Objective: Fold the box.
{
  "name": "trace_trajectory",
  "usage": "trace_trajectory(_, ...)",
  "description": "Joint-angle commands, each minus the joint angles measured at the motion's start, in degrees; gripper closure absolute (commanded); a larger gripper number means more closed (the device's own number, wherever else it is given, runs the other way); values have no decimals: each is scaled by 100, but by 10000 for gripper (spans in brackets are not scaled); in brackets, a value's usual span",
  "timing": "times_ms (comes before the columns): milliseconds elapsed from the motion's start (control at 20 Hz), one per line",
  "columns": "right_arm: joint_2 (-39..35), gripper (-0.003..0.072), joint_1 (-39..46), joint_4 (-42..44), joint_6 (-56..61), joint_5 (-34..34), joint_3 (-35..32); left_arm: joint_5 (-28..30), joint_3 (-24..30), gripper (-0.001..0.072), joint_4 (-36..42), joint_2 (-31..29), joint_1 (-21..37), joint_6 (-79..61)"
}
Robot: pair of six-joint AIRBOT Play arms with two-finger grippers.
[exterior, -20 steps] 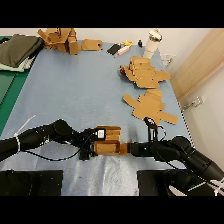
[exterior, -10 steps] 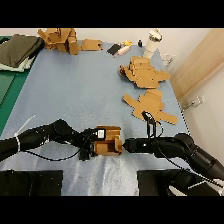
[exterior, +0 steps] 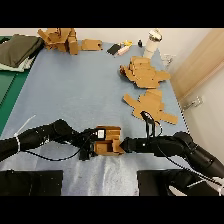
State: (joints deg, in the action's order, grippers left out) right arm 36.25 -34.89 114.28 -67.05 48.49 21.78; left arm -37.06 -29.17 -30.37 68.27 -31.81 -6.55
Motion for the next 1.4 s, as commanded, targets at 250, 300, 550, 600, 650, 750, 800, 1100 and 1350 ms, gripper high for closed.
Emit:
trace_trajectory(250, 1534, 286, -684, -713, 737, 474, 1130, 2, -4, 347, -2, -4, 0, -2)
trace_trajectory(300, 1803, 286, -828, -999, 1019, 791, 1364, 2, -4, 347, -2, -4, 0, -2)
trace_trajectory(550, 2979, 288, -1523, -1982, 1906, 1871, 2404, 2, -4, 347, -2, -4, 0, -2)
trace_trajectory(600, 3161, 287, -1606, -2142, 2079, 2142, 2566, 4, -4, 346, -4, -4, 0, -2)
trace_trajectory(650, 3320, 287, -1698, -2275, 2186, 2337, 2710, 4, -4, 347, -4, -4, 0, -2)
trace_trajectory(750, 3536, 288, -1834, -2282, 2304, 2358, 2907, 4, -4, 347, -4, -4, 0, -2)
trace_trajectory(800, 3624, 288, -1880, -2293, 2358, 2358, 2979, 4, -4, 347, -4, -4, 0, -2)
trace_trajectory(1100, 3807, 665, -1893, -2310, 2522, 2356, 3047, 2, -4, 347, -4, -4, 0, -2)
trace_trajectory(1350, 3807, 682, -1893, -2315, 2546, 2345, 3047, 2, -4, 347, -4, -4, 0, -2)
